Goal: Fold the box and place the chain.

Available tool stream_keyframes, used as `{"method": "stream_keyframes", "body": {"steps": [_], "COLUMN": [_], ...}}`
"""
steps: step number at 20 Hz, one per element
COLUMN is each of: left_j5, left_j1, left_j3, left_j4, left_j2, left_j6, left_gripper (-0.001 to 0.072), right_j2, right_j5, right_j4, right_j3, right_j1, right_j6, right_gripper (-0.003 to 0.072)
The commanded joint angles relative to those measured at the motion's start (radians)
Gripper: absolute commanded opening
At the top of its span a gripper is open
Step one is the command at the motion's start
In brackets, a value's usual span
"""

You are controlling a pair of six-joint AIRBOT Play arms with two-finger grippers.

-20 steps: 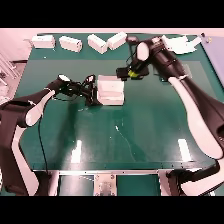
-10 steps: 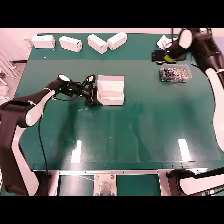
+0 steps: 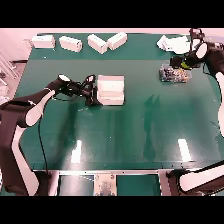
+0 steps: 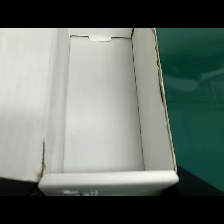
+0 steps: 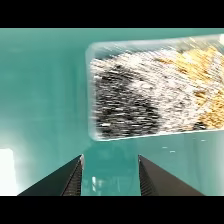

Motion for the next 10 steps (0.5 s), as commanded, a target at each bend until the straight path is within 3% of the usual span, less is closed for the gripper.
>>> {"method": "stream_keyframes", "body": {"steps": [1,10], "left_j5": [0.000,0.000], "left_j1": [0.001,0.001], "left_j3": [0.001,0.001], "left_j4": [0.000,0.000], "left_j2": [0.000,0.000], "left_j6": [0.000,0.000], "left_gripper": [0.0378,0.0378], "right_j2": [-0.063,-0.184], "right_j5": [-0.047,-0.115], "right_j4": [0.008,0.087], "right_j3": [-0.004,0.067], "right_j1": [-0.052,-0.064], "right_j6": [-0.036,-0.152], "right_gripper": [0.0410,0.0408]}}
